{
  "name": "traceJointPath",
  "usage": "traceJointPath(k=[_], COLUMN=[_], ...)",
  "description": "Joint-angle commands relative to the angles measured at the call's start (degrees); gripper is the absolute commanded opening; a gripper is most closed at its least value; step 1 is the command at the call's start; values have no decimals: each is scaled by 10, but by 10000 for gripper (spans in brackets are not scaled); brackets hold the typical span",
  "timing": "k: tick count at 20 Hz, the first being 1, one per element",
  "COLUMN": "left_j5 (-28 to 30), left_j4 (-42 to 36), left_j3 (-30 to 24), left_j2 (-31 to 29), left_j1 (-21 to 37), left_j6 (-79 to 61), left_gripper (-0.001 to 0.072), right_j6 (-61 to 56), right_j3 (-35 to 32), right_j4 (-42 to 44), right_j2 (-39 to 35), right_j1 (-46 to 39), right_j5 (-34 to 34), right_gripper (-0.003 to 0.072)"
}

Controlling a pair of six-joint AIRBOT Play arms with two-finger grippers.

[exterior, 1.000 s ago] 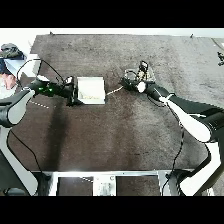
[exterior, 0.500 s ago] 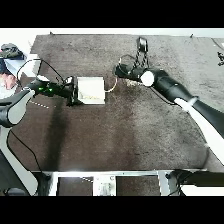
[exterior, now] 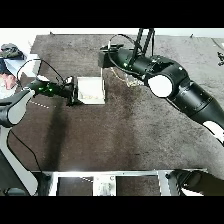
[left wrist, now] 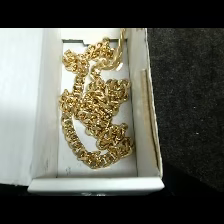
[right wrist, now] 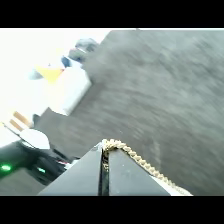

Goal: Fold the box and place the chain.

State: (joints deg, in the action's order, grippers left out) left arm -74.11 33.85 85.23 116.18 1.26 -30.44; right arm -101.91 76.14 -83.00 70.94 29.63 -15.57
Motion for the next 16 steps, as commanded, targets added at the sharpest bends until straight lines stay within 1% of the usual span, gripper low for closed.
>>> traceJointPath(k=[1,3,9,13,16], left_j5=[0,0,0,0,0], left_j4=[0,0,0,0,0], left_j3=[0,0,0,0,0], left_j2=[0,0,0,0,0], left_j1=[0,0,0,0,0], left_j6=[0,0,0,0,0], left_gripper=[298,298,298,298,298], right_j6=[3,2,2,1,-32], right_j3=[1,1,1,1,1], right_j4=[-1,6,40,53,53], right_j2=[10,35,108,158,191], right_j1=[34,43,60,56,54], right_j5=[50,61,64,68,70], right_gripper=[-14,-14,-14,-14,-14])
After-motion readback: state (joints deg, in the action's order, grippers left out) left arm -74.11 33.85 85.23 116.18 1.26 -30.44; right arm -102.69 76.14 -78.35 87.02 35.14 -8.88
